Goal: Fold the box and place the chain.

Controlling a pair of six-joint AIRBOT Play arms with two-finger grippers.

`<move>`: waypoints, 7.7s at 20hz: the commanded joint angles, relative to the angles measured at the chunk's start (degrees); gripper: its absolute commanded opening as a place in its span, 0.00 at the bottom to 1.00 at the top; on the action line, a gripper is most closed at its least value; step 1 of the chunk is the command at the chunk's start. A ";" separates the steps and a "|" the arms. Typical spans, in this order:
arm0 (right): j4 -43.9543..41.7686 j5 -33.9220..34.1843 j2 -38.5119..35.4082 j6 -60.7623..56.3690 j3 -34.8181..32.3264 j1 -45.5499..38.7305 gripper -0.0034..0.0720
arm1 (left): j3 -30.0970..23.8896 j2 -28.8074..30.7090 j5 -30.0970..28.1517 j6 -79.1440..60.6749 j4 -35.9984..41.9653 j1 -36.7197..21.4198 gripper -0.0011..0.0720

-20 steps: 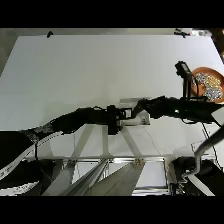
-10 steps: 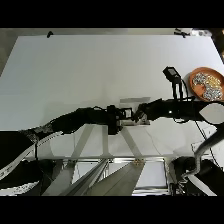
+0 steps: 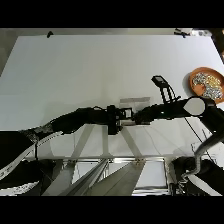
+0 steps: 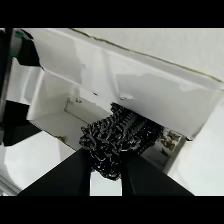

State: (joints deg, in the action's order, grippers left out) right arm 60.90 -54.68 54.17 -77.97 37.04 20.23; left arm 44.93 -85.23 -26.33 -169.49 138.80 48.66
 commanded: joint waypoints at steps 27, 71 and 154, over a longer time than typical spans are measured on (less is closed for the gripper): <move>14.38 4.74 3.65 -16.68 0.00 6.97 0.21 | -0.02 0.04 0.00 -0.02 0.00 0.00 0.20; -11.80 12.63 15.04 18.60 2.10 -13.88 0.05 | -0.02 0.04 0.00 -0.02 0.00 0.00 0.20; 14.29 -5.84 3.80 35.30 6.38 10.03 0.54 | -0.02 0.04 0.00 -0.02 0.00 0.00 0.20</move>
State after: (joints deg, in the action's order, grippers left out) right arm 77.89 -60.77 60.18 -43.16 43.66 33.19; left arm 44.93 -85.23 -26.33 -169.49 138.82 48.64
